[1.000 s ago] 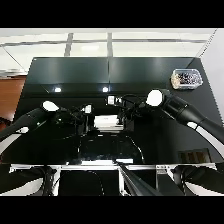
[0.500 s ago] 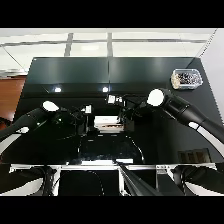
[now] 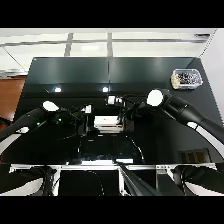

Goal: Fold the box and place the chain.

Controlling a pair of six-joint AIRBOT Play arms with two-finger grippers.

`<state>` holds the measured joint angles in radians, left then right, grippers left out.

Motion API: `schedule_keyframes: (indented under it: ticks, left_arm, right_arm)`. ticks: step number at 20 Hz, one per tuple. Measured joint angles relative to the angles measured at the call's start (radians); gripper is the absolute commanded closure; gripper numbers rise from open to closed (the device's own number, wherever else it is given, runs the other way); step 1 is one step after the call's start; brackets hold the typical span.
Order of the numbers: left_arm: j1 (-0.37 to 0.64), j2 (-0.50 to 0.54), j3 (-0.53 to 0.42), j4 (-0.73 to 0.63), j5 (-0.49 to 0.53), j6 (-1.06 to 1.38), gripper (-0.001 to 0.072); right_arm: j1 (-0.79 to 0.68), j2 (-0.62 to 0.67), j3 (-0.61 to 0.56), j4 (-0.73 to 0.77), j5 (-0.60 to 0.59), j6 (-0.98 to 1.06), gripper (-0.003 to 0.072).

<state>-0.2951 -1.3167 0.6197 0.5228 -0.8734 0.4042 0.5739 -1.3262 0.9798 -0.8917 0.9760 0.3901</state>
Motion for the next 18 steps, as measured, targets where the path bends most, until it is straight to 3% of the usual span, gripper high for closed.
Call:
schedule_keyframes:
  ticks: [14,18]
  left_arm:
    - [0.0,0.0,0.0,0.0,0.0,0.0,0.0327]
    - [0.0,0.0,0.0,0.0,0.0,0.001,0.0327]
  right_arm:
    - [0.011,-0.025,-0.001,-0.001,0.01,0.048,0.0429]
    - [-0.004,0.006,-0.001,-0.008,0.043,0.173,0.0432]
